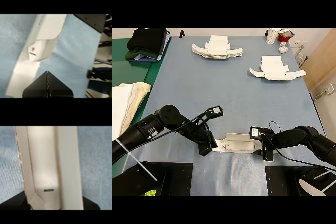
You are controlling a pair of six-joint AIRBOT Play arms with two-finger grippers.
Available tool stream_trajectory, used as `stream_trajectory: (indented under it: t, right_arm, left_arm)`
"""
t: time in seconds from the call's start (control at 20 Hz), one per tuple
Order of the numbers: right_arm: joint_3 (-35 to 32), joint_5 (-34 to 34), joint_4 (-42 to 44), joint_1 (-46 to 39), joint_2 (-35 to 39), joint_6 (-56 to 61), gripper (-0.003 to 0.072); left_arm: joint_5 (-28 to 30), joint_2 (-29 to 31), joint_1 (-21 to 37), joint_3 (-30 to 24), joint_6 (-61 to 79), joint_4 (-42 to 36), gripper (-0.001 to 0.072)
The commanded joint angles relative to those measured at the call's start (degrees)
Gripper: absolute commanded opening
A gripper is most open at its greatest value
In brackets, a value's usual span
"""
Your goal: Fold the box.
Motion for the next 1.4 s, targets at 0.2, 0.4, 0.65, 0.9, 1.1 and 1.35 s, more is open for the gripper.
stream_trajectory:
  t: [0.2, 0.4, 0.65, 0.9, 1.1, 1.35]
  right_arm:
    - [0.00, 0.02, 0.02, 0.00, 0.04, -0.02, 0.0548]
    - [0.00, 0.04, 0.02, 0.00, 0.04, 0.00, 0.0548]
    - [0.00, 0.09, -0.44, 0.00, 0.04, -0.04, 0.0548]
    - [0.00, 0.09, -1.27, 0.00, 0.04, -0.07, 0.0547]
    - [-0.02, 0.09, -1.25, 0.00, 0.04, -0.04, 0.0548]
    - [0.00, 0.13, -1.25, 0.00, 0.04, -0.07, 0.0548]
  left_arm:
    - [14.19, -2.71, -11.87, 3.37, -13.14, -10.95, 0.0013]
    - [16.85, -7.58, -9.27, 7.72, -14.01, -11.10, 0.0014]
    - [19.76, -13.00, -8.66, 9.62, -17.25, -11.15, 0.0014]
    - [25.00, -16.94, -6.80, 9.60, -21.49, -10.40, 0.0014]
    - [24.46, -19.56, -5.09, 9.60, -27.82, -3.58, 0.0014]
    - [23.06, -23.30, -5.55, 9.57, -28.89, -3.23, 0.0014]
